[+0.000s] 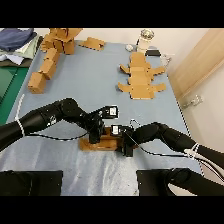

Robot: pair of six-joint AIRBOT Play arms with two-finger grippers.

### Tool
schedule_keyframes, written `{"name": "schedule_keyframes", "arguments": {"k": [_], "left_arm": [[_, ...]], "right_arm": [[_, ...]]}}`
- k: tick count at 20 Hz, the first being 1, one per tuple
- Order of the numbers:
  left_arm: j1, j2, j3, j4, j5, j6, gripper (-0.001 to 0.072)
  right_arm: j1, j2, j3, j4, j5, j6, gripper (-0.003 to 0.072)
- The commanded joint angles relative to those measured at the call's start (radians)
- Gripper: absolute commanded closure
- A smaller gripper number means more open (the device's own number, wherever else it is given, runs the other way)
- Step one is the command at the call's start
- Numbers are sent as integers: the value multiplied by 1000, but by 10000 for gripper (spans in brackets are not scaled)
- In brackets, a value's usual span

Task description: Fold the box.

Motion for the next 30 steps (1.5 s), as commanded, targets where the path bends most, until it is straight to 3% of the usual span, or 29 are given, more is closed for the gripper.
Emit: {"name": "schedule_keyframes", "arguments": {"k": [1,4,17,18,19,20,22,26,28,29,30], "left_arm": [[0,0,0,-34,33,6,695],[0,0,0,-110,35,6,695],[3,0,0,-100,32,10,692],[4,0,0,-87,31,9,627],[5,0,0,-71,33,-11,318],[5,0,0,-61,36,-61,193],[14,3,0,1,24,-128,196],[87,85,0,315,-97,-458,195],[137,152,0,418,-217,-620,198],[163,175,-1,425,-291,-748,317],[179,182,-8,419,-368,-848,709]], "right_arm": [[1,0,0,0,0,0,198],[1,0,0,0,0,0,198],[1,0,0,0,0,0,198],[1,0,0,0,0,0,198],[1,0,0,0,0,0,198],[1,0,0,0,0,0,198],[1,0,0,0,0,0,198],[1,0,0,0,0,0,198],[1,0,0,0,0,0,198],[1,0,0,0,0,0,198],[1,0,0,0,0,0,198]]}}
